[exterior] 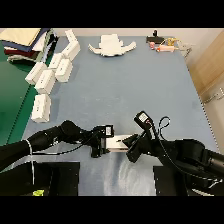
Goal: Fold the box.
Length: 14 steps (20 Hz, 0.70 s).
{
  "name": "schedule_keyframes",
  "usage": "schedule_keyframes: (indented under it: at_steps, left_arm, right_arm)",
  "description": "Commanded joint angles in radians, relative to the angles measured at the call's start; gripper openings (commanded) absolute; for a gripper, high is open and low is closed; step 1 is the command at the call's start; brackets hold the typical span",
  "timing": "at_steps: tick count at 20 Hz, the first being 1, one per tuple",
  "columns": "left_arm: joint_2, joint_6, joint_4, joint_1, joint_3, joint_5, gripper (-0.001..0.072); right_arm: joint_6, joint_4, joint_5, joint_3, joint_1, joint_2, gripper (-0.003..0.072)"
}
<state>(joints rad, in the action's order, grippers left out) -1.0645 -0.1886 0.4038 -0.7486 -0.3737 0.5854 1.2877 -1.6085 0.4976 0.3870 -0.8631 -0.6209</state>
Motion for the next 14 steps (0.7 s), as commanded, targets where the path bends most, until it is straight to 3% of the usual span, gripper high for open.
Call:
schedule_keyframes:
  at_steps: [1,6,10,14]
  left_arm:
    - [-0.001,-0.002,0.001,0.000,-0.001,-0.001,0.0342]
    - [0.000,-0.002,0.000,0.002,-0.001,-0.002,0.0342]
    - [0.031,0.097,0.008,0.020,-0.001,-0.090,0.0342]
    - [0.164,0.397,0.145,0.192,-0.001,-0.132,0.0342]
  right_arm:
    - [-0.072,0.203,0.258,0.089,0.070,0.004,0.0005]
    - [-0.148,0.405,0.496,0.205,0.204,0.002,0.0005]
    - [-0.210,0.433,0.512,0.235,0.291,-0.027,0.0006]
    - [-0.254,0.439,0.511,0.235,0.311,-0.094,0.0006]
